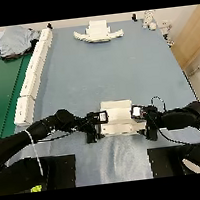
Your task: Fold the box.
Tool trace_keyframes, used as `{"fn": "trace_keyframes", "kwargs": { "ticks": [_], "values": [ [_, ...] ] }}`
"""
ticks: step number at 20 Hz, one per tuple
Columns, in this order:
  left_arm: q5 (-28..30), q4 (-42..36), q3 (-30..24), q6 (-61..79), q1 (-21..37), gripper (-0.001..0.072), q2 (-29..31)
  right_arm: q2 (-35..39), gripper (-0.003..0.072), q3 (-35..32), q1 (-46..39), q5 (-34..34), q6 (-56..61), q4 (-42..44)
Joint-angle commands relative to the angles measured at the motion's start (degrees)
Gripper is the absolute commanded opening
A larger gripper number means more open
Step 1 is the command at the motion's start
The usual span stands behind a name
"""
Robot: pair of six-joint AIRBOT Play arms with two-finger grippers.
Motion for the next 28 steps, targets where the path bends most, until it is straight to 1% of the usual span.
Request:
{"fn": "trace_keyframes", "kwargs": {
  "ticks": [1,2,3,4,5,6,7,8,13,16,17,18,19,24,25,26,27,28],
  "values": [
    [0.0,0.0,0.0,0.0,0.0,0.0520,0.0,-1.9,0.0584,-0.4,0.1,3.0,-5.1,4.7],
    [0.0,0.0,0.0,0.0,0.0,0.0521,0.0,-1.9,0.0562,-0.4,0.1,3.1,-5.9,5.5],
    [0.0,0.0,0.0,0.0,0.0,0.0520,0.0,-1.9,0.0443,-0.4,0.1,3.1,-6.6,6.1],
    [0.0,0.0,0.0,0.0,0.0,0.0521,0.0,-1.9,0.0363,-0.4,0.0,3.0,-6.6,6.6],
    [0.0,0.0,0.0,0.0,0.0,0.0520,0.0,-1.9,0.0332,-0.4,0.1,3.1,-6.8,7.1],
    [0.0,0.0,0.0,0.0,0.0,0.0520,0.0,-1.9,0.0226,-0.4,0.1,3.2,-7.2,7.1],
    [0.0,0.0,0.0,0.0,0.0,0.0520,0.0,-2.1,0.0181,-0.4,0.1,3.5,-7.4,7.1],
    [0.0,0.0,0.0,0.0,0.0,0.0520,0.0,-2.6,0.0152,-0.4,0.0,4.1,-8.1,7.1],
    [0.0,0.0,0.0,0.0,0.0,0.0520,0.0,-5.8,0.0152,-0.4,0.1,6.8,-14.2,13.0],
    [0.0,0.0,0.0,0.0,0.0,0.0521,0.0,-7.3,0.0153,-0.4,0.0,7.8,-15.6,14.7],
    [0.0,0.0,0.0,0.0,0.0,0.0520,0.0,-7.7,0.0246,-0.4,0.0,7.8,-15.6,14.8],
    [0.0,0.0,0.0,0.0,0.0,0.0520,0.0,-8.0,0.0537,-0.4,0.0,7.8,-15.6,15.0],
    [0.0,0.0,0.0,0.0,0.0,0.0520,0.0,-8.2,0.0670,-0.4,0.0,7.8,-15.6,15.0],
    [0.0,0.0,0.0,0.0,0.0,0.0520,0.0,-8.2,0.0672,-0.4,0.0,7.8,-15.6,14.7],
    [0.0,0.0,0.0,0.0,0.0,0.0521,0.0,-8.2,0.0654,-0.4,0.0,7.7,-15.6,14.4],
    [0.0,0.0,0.0,0.0,0.0,0.0521,0.0,-8.1,0.0651,-0.4,0.0,7.4,-14.9,14.1],
    [0.0,0.0,0.0,0.0,0.0,0.0521,0.0,-7.8,0.0578,-0.4,0.0,7.0,-12.4,12.9],
    [0.0,0.0,0.0,0.0,0.0,0.0520,0.0,-7.3,0.0345,0.1,0.0,5.5,-7.9,10.5]
  ]
}}
